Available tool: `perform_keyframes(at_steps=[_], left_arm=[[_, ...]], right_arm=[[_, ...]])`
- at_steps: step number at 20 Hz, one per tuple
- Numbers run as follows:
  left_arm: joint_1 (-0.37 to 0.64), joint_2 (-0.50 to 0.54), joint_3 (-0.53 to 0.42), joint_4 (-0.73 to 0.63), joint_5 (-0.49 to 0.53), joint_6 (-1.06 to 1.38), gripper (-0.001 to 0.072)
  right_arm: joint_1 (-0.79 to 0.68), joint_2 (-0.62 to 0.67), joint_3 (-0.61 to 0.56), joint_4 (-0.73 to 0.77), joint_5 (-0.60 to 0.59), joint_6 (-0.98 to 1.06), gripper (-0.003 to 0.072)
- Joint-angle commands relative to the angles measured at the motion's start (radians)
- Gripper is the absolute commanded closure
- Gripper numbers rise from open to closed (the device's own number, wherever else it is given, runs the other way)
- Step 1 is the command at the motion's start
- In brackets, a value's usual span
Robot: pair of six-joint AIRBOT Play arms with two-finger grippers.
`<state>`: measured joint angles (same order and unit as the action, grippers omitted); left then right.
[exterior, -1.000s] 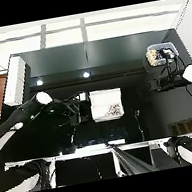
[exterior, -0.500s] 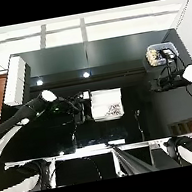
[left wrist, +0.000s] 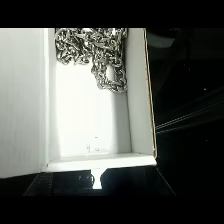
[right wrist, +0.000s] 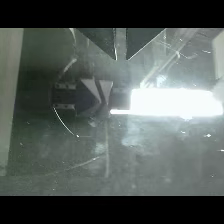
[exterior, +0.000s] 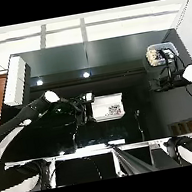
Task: Fold the box and place the chain.
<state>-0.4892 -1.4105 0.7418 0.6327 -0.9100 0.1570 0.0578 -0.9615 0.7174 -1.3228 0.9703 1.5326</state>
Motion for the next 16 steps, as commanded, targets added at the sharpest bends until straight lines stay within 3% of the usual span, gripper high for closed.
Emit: perform_keyframes(at_steps=[1, 2, 3, 7, 13, 16], left_arm=[[-0.003, -0.001, 0.003, 0.044, 0.016, -0.031, 0.0226], [-0.003, -0.001, 0.004, 0.043, 0.016, -0.031, 0.0226], [-0.003, -0.001, 0.006, 0.043, 0.016, -0.031, 0.0226], [-0.003, -0.001, 0.008, 0.043, 0.017, -0.031, 0.0225], [-0.003, -0.001, 0.008, 0.043, 0.017, -0.031, 0.0225], [-0.003, -0.001, 0.008, 0.043, 0.017, -0.031, 0.0226]], right_arm=[[0.000, -0.006, 0.001, 0.166, -0.093, -0.049, 0.0425], [0.001, -0.019, 0.001, 0.262, -0.121, -0.076, 0.0271], [0.005, -0.038, 0.001, 0.378, -0.138, -0.157, 0.0056], [0.103, -0.134, 0.004, 0.727, -0.237, -0.608, 0.0058], [0.196, -0.170, 0.025, 0.731, -0.043, -1.153, 0.0059], [0.200, -0.170, 0.074, 0.581, 0.058, -1.192, 0.0059]])
